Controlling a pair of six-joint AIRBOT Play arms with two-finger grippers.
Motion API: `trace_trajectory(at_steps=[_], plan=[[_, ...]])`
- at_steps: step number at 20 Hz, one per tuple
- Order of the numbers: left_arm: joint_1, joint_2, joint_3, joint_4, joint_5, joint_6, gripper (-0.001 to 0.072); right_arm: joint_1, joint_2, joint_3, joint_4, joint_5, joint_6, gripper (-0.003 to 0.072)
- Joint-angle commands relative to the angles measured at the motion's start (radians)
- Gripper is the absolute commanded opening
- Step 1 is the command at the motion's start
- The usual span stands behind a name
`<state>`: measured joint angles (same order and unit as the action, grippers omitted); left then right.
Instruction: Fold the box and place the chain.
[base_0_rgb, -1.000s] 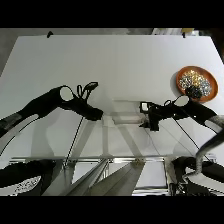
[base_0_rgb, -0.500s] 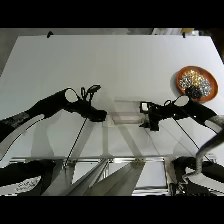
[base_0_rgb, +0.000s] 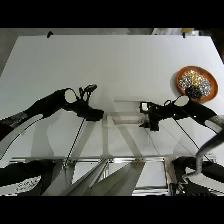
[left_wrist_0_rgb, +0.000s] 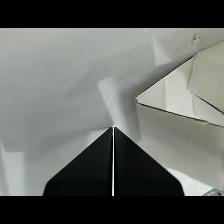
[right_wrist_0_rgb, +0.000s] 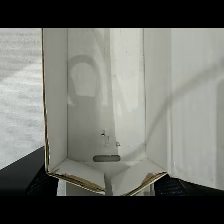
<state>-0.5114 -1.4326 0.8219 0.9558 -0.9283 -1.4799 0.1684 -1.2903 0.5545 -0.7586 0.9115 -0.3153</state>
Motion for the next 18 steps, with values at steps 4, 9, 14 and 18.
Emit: trace_trajectory(at_steps=[4,9,14,18], plan=[[-0.008,-0.005,0.000,-0.118,0.003,0.043,0.0003,0.000,0.000,0.000,0.000,0.000,0.000,0.0380],[-0.008,0.001,0.000,-0.163,-0.026,0.057,0.0288,0.000,0.000,0.000,0.000,0.000,0.000,0.0380],[-0.014,0.047,0.017,-0.185,-0.010,0.067,0.0270,0.000,0.000,0.000,0.000,0.001,0.000,0.0380],[-0.036,0.045,0.031,-0.210,0.010,0.067,0.0271,0.000,0.000,0.000,0.000,0.000,0.000,0.0380]])
